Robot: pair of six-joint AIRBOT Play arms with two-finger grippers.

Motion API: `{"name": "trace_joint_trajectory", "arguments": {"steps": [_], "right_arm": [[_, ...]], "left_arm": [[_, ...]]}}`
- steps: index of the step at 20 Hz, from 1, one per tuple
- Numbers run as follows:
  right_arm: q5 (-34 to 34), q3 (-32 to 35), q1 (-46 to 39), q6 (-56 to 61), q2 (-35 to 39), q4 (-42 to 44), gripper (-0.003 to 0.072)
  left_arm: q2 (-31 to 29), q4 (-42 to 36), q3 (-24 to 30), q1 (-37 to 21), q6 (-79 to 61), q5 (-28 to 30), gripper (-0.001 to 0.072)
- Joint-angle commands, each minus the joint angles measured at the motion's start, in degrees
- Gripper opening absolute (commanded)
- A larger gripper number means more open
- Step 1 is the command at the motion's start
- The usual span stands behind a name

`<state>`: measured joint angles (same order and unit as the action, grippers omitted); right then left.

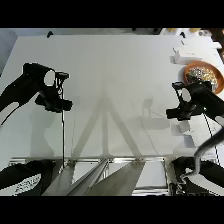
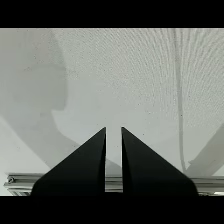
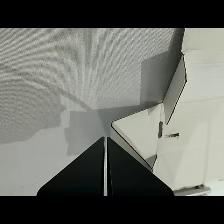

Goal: Fold the box and place the chain.

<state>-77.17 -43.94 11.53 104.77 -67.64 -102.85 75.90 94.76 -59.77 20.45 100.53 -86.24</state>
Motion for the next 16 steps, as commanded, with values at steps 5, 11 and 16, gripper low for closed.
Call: {"name": "trace_joint_trajectory", "arguments": {"steps": [5, 11, 16], "right_arm": [[0.02, 0.02, -0.04, 0.02, -0.04, 0.02, 0.0018], [4.7, 0.0, -0.04, -0.02, -0.04, 0.39, 0.0019], [9.09, -0.2, -0.07, -1.81, -0.04, -1.92, 0.0016]], "left_arm": [[0.0, 0.02, 0.02, -0.04, -0.02, 0.02, 0.0103], [-0.02, 0.02, 0.02, -0.04, -0.02, 0.02, 0.0103], [-0.02, 0.02, 0.02, -0.04, -0.02, 0.02, 0.0103]]}}
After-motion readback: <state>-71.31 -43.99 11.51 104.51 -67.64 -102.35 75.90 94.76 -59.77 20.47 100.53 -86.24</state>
